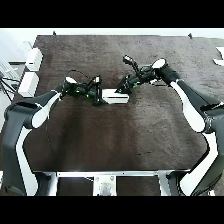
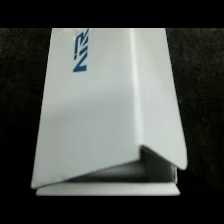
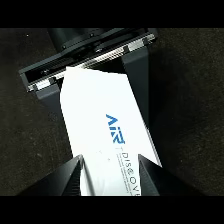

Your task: Fold the box and place the chain.

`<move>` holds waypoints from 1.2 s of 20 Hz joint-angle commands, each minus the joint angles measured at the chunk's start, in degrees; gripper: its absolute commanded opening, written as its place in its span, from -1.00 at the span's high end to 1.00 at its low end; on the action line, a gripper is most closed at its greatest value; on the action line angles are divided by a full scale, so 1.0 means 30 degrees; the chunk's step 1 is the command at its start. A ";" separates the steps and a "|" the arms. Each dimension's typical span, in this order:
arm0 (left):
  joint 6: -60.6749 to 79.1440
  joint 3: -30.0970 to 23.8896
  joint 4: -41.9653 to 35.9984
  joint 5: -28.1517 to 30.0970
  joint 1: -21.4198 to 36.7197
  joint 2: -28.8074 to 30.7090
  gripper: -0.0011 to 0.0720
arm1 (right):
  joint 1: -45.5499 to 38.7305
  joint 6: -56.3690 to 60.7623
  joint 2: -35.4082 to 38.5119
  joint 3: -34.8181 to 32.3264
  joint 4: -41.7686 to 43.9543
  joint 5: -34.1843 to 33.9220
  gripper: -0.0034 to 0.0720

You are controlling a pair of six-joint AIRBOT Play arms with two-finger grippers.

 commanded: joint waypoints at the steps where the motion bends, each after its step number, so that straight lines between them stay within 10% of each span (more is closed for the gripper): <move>1: 0.0022 -0.0007 0.0007 -0.0007 -0.0007 0.0000 -0.47 | 0.0087 -0.0007 0.0000 0.0007 0.0051 -0.0153 -0.23; 24: 0.0022 -0.0007 0.0007 0.0000 -0.0007 0.0000 -0.47 | 0.0692 -0.0087 0.0000 -0.0656 -0.1078 -0.0270 -0.20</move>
